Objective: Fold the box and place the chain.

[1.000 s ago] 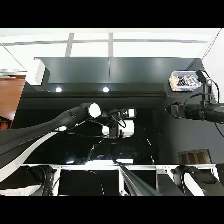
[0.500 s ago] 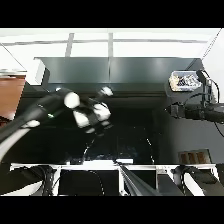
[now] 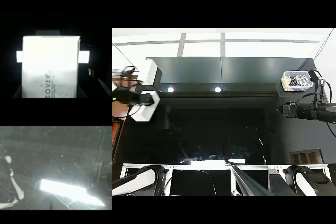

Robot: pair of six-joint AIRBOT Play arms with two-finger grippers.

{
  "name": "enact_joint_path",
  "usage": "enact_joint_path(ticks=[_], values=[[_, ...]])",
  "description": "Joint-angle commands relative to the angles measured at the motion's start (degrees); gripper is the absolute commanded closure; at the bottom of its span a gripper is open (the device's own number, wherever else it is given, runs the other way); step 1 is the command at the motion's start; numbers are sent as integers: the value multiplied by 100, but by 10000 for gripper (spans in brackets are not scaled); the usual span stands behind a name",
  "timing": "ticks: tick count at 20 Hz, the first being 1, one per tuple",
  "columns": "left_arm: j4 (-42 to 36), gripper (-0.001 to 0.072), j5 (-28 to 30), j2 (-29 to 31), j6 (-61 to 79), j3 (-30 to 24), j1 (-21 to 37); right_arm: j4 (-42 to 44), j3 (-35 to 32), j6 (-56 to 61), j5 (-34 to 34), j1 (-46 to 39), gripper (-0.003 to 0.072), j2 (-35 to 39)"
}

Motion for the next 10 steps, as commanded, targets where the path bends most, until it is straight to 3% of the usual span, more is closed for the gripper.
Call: enact_joint_path(ticks=[1, 4, 7, 10], values=[[4, 379, 468, -339, 297, 236, 767, -15, 4, -2, -50, -2, 673, 2], [-264, 379, 479, -1051, 350, 885, 859, -15, 4, 0, -269, -2, 672, 2], [-1143, 379, 369, -1692, 1139, 1497, 813, -17, 4, -2, -463, -2, 673, -2], [-1224, 379, 476, -2151, 1211, 1873, 693, -20, 4, 0, -487, -2, 673, -9]])
